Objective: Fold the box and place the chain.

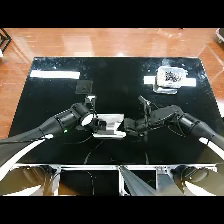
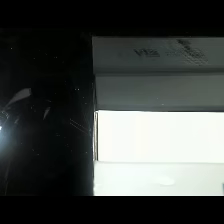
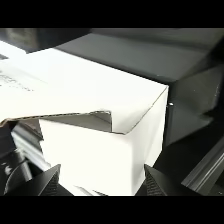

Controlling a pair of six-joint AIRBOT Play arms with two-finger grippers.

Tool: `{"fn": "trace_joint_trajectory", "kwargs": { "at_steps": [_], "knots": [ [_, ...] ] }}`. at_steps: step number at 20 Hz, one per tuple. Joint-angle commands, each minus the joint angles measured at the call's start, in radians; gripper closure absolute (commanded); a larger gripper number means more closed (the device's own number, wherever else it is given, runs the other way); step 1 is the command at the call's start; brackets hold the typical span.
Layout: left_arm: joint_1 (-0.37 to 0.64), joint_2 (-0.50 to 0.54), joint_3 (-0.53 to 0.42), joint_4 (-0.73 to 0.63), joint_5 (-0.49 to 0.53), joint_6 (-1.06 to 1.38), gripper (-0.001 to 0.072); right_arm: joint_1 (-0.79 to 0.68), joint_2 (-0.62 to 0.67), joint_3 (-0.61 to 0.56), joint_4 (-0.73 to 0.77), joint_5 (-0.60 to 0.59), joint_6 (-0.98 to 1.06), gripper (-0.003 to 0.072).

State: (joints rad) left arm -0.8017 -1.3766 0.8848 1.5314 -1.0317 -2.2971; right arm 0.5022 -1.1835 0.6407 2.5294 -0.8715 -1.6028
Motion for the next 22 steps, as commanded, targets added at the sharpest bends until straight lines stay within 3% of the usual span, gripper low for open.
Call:
{"fn": "trace_joint_trajectory", "kwargs": {
  "at_steps": [1, 7, 11, 13, 15, 18, 22],
  "knots": [
    [0.000, 0.000, -0.001, 0.000, -0.002, 0.000, 0.0690, 0.089, 0.000, 0.007, -0.097, 0.109, 0.138, 0.0076],
    [0.000, 0.000, -0.001, 0.000, 0.000, 0.000, 0.0690, 0.137, -0.002, 0.012, -0.218, 0.163, 0.267, 0.0115],
    [0.000, 0.000, -0.001, 0.000, -0.001, 0.000, 0.0690, 0.190, -0.008, 0.078, -0.483, 0.166, 0.466, 0.0116],
    [0.000, 0.000, -0.001, 0.000, -0.001, 0.000, 0.0690, 0.212, -0.025, 0.115, -0.563, 0.143, 0.541, 0.0117],
    [0.000, 0.000, -0.001, 0.000, -0.001, 0.000, 0.0689, 0.233, -0.055, 0.151, -0.589, 0.124, 0.553, 0.0212],
    [0.000, 0.000, -0.001, 0.000, -0.001, 0.000, 0.0690, 0.277, -0.103, 0.208, -0.684, 0.094, 0.657, 0.0213],
    [0.000, 0.000, -0.001, 0.001, 0.002, 0.000, 0.0690, 0.333, -0.170, 0.283, -0.866, -0.050, 0.810, 0.0213]
  ]
}}
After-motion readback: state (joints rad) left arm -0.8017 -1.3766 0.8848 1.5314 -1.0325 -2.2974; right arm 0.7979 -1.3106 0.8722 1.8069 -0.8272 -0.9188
